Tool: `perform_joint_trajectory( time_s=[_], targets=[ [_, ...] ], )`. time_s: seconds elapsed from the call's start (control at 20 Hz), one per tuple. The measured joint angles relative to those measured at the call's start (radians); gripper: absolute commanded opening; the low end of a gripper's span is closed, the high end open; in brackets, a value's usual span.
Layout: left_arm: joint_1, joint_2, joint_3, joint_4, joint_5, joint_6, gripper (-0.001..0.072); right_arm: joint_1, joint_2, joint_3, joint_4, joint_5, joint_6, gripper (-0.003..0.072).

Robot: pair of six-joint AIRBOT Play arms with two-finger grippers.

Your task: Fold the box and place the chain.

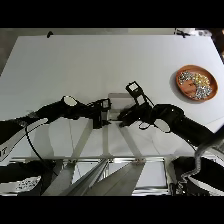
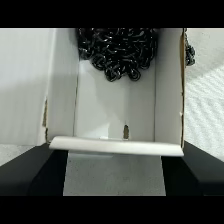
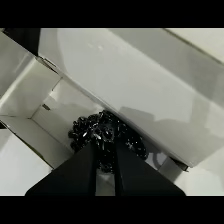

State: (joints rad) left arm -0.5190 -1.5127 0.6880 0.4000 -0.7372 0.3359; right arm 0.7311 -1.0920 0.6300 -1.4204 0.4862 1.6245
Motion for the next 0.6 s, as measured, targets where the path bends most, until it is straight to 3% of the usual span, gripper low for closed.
perform_joint_trajectory(
  time_s=[0.15,0.4,0.6],
  targets=[
    [0.000,0.000,0.000,0.000,0.000,0.000,0.0210,0.000,-0.018,0.005,0.010,-0.004,0.034,0.0325],
    [0.000,0.000,0.000,0.000,0.000,0.000,0.0210,0.000,0.007,0.029,0.024,0.057,0.083,0.0325],
    [0.000,0.000,0.000,0.000,0.000,0.000,0.0210,0.018,0.036,0.036,0.072,0.203,0.131,0.0325]
  ],
)
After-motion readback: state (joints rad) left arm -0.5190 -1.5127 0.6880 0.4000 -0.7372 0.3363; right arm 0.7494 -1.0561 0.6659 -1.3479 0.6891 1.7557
